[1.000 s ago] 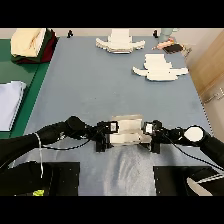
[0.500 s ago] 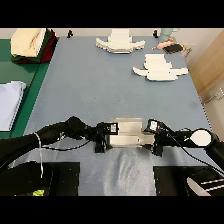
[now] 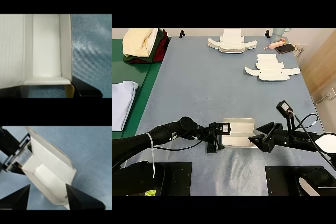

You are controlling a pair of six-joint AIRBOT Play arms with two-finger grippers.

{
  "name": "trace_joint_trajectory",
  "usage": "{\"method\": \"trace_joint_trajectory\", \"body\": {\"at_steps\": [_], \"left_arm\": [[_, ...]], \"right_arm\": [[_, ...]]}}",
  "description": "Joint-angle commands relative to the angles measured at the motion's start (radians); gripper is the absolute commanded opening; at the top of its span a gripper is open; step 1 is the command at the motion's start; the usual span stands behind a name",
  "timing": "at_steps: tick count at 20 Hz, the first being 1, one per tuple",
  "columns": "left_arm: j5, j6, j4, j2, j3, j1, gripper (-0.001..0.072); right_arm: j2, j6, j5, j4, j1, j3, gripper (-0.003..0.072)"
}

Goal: Fold the box.

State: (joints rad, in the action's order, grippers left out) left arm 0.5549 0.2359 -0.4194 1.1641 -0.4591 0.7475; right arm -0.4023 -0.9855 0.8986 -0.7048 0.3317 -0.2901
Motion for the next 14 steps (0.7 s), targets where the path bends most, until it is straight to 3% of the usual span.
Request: {"method": "trace_joint_trajectory", "body": {"at_steps": [1, 8, 9, 10, 14], "left_arm": [[-0.002, -0.001, 0.000, 0.000, 0.000, 0.000, 0.0525], [-0.002, -0.001, 0.000, 0.000, 0.000, 0.000, 0.0525], [-0.002, -0.001, 0.000, 0.000, 0.000, 0.000, 0.0525], [-0.002, -0.001, 0.000, 0.000, 0.000, 0.000, 0.0525], [-0.002, -0.001, 0.000, 0.000, 0.000, 0.000, 0.0525]], "right_arm": [[0.018, -0.439, 0.082, 0.128, 0.001, -0.002, 0.0714], [-0.050, -0.454, 0.077, 0.217, 0.001, -0.002, 0.0701], [-0.074, -0.454, 0.080, 0.223, 0.001, -0.002, 0.0642], [-0.103, -0.454, 0.085, 0.227, 0.001, -0.002, 0.0504], [-0.221, -0.363, 0.047, 0.345, 0.001, -0.006, 0.0391]]}}
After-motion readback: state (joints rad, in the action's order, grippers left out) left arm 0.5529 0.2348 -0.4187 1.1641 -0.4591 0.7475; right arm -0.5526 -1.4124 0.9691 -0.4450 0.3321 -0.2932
